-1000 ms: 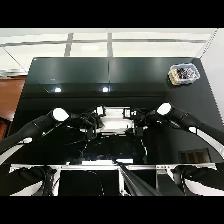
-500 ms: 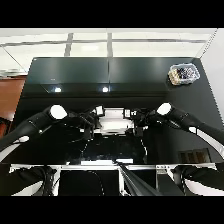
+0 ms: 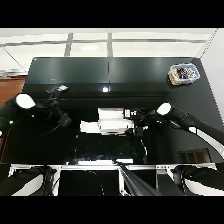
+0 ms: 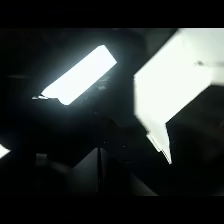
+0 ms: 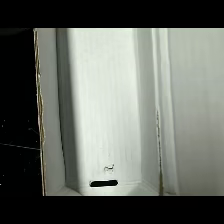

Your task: Fold the box and place the chain.

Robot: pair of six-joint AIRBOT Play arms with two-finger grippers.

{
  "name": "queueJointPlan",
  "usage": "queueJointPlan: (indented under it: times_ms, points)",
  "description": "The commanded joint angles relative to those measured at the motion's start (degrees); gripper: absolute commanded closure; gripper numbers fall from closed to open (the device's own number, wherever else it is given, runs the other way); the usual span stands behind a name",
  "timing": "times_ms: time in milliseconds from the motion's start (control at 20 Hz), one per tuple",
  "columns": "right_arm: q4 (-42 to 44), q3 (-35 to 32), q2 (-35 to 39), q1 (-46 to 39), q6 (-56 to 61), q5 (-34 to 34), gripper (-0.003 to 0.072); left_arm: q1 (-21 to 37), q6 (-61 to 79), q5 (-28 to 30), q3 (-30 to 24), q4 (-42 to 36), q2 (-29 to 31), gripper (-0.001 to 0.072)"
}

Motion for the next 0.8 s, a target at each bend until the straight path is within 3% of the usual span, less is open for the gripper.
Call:
queueJointPlan:
  times_ms: [0, 200, 450, 650, 750]
  points:
    - [-0.02, 0.04, -0.04, 0.04, -0.02, 0.02, 0.0607, 10.86, -7.50, -5.27, -4.72, -18.84, -5.11, 0.0681]
    - [-0.04, 0.04, -0.04, 0.04, -0.02, 0.02, 0.0607, 6.71, -3.67, -4.44, -6.05, -21.44, -13.27, 0.0682]
    - [-0.02, 0.04, -0.04, 0.04, -0.02, 0.02, 0.0607, -4.04, -3.67, 1.22, -5.70, -22.49, -15.93, 0.0681]
    - [-0.02, 0.04, -0.04, 0.04, -0.02, 0.02, 0.0607, -4.48, 3.98, -2.99, -3.85, -26.10, -15.89, 0.0674]
    - [-0.02, 0.04, -0.04, 0.04, -0.02, 0.02, 0.0607, -3.69, 4.00, -5.49, -2.47, -26.12, -15.91, 0.0465]
